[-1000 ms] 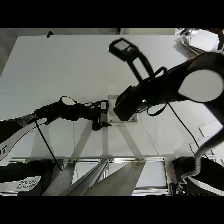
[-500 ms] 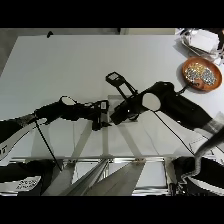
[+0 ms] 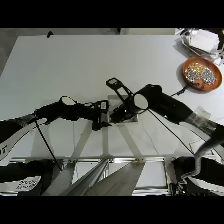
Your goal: Fold the box and place the chain.
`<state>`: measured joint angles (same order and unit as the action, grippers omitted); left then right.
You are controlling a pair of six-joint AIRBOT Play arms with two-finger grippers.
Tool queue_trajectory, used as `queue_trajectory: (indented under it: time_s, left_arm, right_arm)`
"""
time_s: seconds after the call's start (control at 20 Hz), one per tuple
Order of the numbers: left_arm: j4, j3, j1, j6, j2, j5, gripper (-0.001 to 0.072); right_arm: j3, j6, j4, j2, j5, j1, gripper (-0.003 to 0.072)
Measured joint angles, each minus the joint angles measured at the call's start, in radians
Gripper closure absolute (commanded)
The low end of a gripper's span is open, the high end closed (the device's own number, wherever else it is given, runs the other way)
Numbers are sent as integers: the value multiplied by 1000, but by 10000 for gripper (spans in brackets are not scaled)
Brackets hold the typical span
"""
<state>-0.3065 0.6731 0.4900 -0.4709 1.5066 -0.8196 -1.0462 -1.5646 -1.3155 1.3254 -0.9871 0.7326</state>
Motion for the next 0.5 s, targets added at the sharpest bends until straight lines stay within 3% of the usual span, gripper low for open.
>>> queue_trajectory:
  time_s: [0.2,0.25,0.3,0.35,0.5]
  left_arm:
    - [0,0,0,0,0,0,501]
    - [0,0,0,0,0,0,501]
    - [0,0,0,0,0,0,501]
    - [0,0,0,0,0,0,501]
    - [0,0,0,0,0,0,501]
  right_arm:
    - [-14,-2,-73,-120,-93,-134,451]
    - [-16,-3,-101,-148,-113,-189,358]
    - [-16,-3,-128,-165,-136,-248,199]
    - [-17,-3,-159,-178,-155,-317,157]
    - [-18,-5,-212,-183,-159,-532,160]
